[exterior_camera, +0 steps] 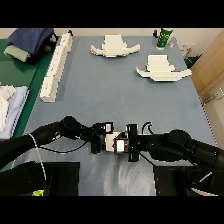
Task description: Fold the box.
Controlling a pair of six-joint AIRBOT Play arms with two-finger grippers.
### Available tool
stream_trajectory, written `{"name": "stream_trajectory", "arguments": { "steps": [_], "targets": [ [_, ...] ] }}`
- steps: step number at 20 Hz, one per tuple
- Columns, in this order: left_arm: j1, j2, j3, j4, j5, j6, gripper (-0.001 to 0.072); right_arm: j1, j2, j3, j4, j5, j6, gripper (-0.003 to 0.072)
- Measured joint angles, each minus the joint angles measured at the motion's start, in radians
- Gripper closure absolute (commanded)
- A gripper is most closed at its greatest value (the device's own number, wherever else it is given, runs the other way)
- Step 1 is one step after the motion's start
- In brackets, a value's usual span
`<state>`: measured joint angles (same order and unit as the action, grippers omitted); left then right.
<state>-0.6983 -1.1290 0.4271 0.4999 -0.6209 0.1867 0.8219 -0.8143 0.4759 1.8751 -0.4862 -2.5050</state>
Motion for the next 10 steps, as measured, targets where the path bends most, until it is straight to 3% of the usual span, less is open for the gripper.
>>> {"name": "stream_trajectory", "arguments": {
  "steps": [3,5,10],
  "targets": [
    [0.000,0.000,0.000,0.000,0.000,0.000,0.0286,0.000,0.002,0.000,-0.023,0.008,-0.007,0.0220],
    [0.000,0.000,0.000,0.000,0.000,0.000,0.0286,0.000,-0.004,-0.001,-0.032,0.010,-0.008,0.0141],
    [0.000,0.000,0.000,0.000,0.000,0.000,0.0286,0.000,-0.055,-0.001,-0.051,0.012,-0.009,0.0142]
  ]
}}
